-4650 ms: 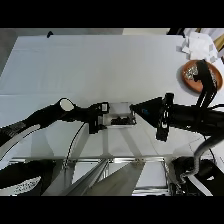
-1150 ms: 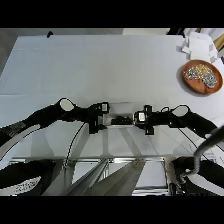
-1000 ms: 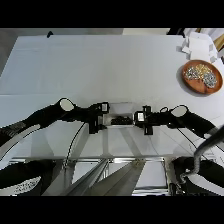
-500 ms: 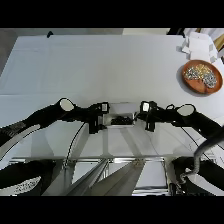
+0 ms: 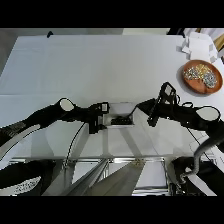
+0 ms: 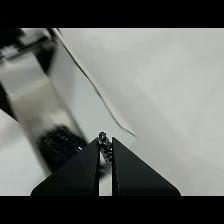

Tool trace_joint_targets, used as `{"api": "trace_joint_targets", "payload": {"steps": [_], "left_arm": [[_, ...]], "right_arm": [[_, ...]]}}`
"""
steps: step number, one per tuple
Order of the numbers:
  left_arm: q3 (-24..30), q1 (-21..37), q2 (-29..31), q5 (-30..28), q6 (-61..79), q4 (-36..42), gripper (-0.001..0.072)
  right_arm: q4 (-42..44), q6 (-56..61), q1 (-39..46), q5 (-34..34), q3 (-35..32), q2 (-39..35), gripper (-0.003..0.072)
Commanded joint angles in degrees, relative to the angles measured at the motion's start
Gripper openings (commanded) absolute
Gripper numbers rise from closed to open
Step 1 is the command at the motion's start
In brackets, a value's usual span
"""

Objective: Fold the box and place the chain.

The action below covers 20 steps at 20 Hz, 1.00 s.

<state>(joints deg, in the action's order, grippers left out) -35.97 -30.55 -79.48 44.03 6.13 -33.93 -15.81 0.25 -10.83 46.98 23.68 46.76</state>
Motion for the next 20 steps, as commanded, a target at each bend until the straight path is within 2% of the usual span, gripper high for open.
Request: {"api": "trace_joint_targets", "payload": {"steps": [1, 6, 9, 11, 13, 16, 20], "left_arm": [[0.02, -0.02, 0.02, -0.02, 0.0, 0.0, 0.0009], [0.02, -0.02, 0.02, -0.02, 0.0, 0.0, 0.0009], [0.02, -0.02, 0.04, -0.02, 0.0, 0.0, 0.0009], [0.02, -0.02, 0.04, -0.02, 0.0, 0.0, 0.0009], [0.02, -0.02, 0.04, -0.02, 0.0, 0.0, 0.0009], [0.02, -0.02, 0.02, -0.02, 0.0, 0.0, 0.0009], [0.02, -0.02, 0.04, -0.02, 0.0, 0.0, 0.0009]], "right_arm": [[10.27, 2.32, -4.28, 3.63, 0.0, -1.75, 0.0017], [12.68, 2.29, -11.21, -0.57, 0.02, 0.55, 0.0017], [13.31, 2.27, -11.98, -1.11, 0.02, 5.73, 0.002], [13.46, 2.14, -11.98, -1.46, 0.02, 9.53, 0.0063], [15.04, 0.37, -12.09, -1.46, 0.02, 12.74, 0.0061], [20.85, -4.09, -15.3, -5.92, 0.04, 13.9, 0.0061], [20.59, -4.94, -17.73, -10.78, 0.52, 13.9, 0.0076]]}}
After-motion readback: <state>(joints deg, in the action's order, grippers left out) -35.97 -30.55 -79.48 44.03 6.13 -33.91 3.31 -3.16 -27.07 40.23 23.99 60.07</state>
